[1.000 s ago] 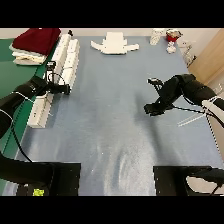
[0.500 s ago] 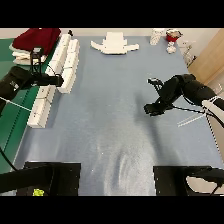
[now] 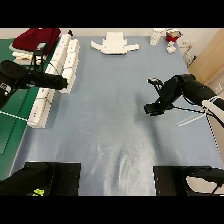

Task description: Fold the box.

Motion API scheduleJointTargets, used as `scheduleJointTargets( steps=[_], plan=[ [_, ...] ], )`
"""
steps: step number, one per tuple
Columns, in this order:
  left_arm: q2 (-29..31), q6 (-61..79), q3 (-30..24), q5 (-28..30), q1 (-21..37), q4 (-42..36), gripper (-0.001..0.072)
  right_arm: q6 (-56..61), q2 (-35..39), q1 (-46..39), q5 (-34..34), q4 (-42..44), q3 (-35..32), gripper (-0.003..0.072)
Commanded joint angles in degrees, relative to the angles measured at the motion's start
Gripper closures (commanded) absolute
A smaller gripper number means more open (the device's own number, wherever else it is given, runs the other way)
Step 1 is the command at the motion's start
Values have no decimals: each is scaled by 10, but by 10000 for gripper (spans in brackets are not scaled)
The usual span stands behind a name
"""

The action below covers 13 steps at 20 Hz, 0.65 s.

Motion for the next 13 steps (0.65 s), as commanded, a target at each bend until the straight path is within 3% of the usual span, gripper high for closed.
scheduleJointTargets(
  steps=[1, 5, 13],
  plan=[
    [8, -129, -19, -37, -109, 63, 703, 0, 0, 0, 0, 0, 1, 681],
    [-16, -223, -68, -18, -212, 124, 699, 0, 0, 0, 0, 0, 1, 681],
    [-59, -227, -77, -30, -226, 113, 699, 0, 0, 0, 0, 0, 1, 681]
  ],
)
